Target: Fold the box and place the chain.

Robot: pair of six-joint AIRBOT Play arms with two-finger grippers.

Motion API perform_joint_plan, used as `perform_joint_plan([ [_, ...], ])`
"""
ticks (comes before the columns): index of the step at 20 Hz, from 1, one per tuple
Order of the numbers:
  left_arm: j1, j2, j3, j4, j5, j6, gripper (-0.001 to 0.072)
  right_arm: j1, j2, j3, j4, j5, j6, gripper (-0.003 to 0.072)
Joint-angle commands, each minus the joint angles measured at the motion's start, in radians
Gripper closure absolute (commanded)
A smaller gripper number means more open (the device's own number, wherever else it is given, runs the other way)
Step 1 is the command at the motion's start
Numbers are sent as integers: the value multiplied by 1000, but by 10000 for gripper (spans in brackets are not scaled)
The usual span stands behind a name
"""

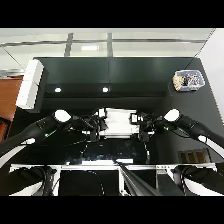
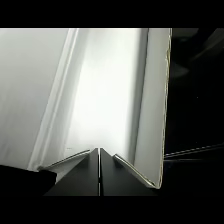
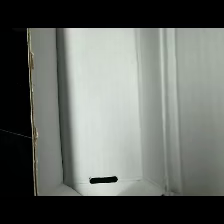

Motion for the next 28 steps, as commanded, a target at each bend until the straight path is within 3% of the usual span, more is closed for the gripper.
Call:
perform_joint_plan([
  [1,32,71,1,118,-3,-161,685,0,0,0,0,0,0,560],
  [5,174,250,1,366,-99,-517,685,0,0,0,0,0,0,560],
  [7,283,316,1,489,-135,-882,685,0,0,0,0,0,0,560],
  [9,423,330,1,571,-239,-1281,685,0,0,0,0,0,0,560],
  [12,641,264,-1,474,-509,-1471,684,0,0,0,0,0,0,561],
  [15,757,156,-6,318,-595,-1428,686,0,0,0,0,0,0,560],
  [21,619,-48,-6,320,-501,-1421,686,0,0,0,0,0,0,560],
  [28,428,-151,-6,131,-427,-1253,686,0,0,0,0,0,0,561],
])
